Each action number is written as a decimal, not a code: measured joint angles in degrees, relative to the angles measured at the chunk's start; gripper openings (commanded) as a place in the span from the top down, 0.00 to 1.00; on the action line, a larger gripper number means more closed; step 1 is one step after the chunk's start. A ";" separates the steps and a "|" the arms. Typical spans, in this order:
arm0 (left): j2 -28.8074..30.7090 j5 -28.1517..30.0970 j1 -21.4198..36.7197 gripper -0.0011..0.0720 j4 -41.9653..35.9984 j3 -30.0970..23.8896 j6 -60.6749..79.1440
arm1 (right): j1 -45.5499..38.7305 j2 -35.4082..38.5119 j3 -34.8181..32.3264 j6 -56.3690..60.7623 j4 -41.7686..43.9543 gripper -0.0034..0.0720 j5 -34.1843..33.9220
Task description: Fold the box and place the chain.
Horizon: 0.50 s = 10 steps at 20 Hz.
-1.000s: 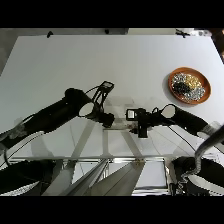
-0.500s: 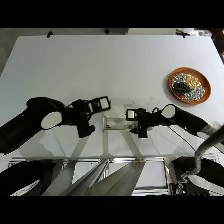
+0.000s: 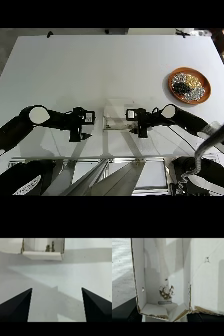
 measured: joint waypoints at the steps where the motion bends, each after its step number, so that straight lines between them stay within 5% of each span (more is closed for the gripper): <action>1: -1.51 -0.02 0.66 0.02 -1.97 -0.15 3.06 | 0.00 0.00 0.00 0.02 0.00 0.43 0.00; 10: -15.04 4.24 2.29 0.01 -14.60 -0.46 22.25 | 0.00 0.00 0.00 0.00 -0.02 0.43 0.00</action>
